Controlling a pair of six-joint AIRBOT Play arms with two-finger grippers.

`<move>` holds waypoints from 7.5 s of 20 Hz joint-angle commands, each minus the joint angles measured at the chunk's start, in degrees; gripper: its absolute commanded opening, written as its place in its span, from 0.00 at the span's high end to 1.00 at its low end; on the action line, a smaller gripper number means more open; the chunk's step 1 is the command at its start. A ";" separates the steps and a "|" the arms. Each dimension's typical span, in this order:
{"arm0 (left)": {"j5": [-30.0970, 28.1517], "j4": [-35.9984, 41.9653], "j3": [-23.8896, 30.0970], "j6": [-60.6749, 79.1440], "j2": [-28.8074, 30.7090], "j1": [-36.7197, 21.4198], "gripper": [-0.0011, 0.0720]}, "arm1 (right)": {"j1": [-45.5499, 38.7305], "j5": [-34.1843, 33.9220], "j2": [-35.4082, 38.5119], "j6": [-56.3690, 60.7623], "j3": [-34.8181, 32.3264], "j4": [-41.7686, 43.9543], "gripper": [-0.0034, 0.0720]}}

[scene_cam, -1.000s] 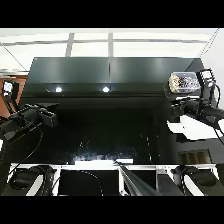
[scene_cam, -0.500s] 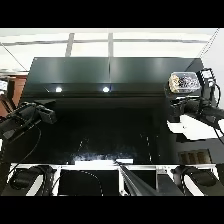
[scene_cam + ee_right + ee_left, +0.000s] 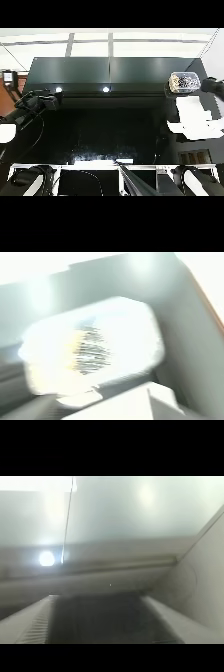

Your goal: Fold the box and place the chain.

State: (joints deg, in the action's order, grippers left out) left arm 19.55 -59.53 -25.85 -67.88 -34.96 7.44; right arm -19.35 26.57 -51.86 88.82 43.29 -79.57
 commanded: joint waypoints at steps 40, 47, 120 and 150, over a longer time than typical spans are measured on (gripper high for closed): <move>5.79 3.04 -0.57 -1.40 -5.86 -0.02 0.02 | -33.14 59.49 -46.05 -34.62 37.92 7.63 0.94; 5.79 3.02 -0.57 -1.38 -5.86 -0.02 0.02 | -32.98 61.11 -35.98 -37.66 26.71 26.40 0.94; 25.88 22.47 -15.93 72.00 -43.91 22.10 0.95 | 34.77 20.81 12.02 -55.89 -19.30 26.75 0.17; 27.56 22.47 -16.00 72.00 -45.16 22.10 0.95 | 51.80 12.35 2.43 -77.15 -18.40 34.71 0.17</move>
State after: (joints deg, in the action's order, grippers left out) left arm 47.03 -37.10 -41.82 4.12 -80.07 29.54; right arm 32.40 37.82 -48.66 11.94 23.07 -46.61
